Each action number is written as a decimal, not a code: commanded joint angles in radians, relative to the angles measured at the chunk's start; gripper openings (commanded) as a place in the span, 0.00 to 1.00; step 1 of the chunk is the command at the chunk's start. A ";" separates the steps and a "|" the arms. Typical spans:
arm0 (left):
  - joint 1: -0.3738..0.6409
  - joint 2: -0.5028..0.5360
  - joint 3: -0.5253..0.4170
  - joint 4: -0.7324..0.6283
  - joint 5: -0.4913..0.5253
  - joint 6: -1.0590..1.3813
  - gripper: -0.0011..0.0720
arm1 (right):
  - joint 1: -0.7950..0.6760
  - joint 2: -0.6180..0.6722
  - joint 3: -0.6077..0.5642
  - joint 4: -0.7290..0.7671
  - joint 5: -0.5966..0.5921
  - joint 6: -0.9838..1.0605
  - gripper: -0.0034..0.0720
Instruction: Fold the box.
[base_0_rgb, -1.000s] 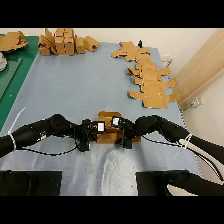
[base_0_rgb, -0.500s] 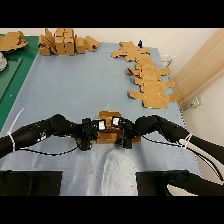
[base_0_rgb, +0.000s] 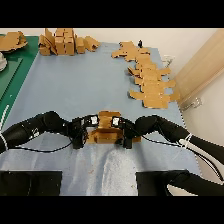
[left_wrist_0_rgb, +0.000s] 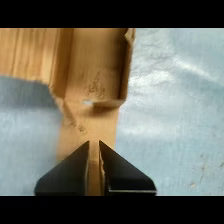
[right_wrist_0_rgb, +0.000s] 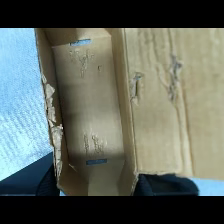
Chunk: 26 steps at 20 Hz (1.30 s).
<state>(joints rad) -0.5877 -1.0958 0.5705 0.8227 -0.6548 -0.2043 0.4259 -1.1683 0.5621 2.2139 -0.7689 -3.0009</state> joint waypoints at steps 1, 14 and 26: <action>0.032 -0.002 0.003 0.024 0.012 -0.016 0.45 | 0.000 0.000 0.000 0.000 0.001 0.000 0.65; -0.049 -0.053 0.023 -0.098 0.051 0.211 0.40 | 0.000 0.000 0.000 0.000 0.001 0.000 0.65; -0.099 -0.058 0.061 -0.109 0.061 0.220 0.40 | 0.000 0.000 0.000 0.000 0.001 0.000 0.65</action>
<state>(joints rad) -0.6682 -1.1500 0.6273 0.7162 -0.5953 0.0120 0.4259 -1.1683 0.5617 2.2143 -0.7685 -3.0005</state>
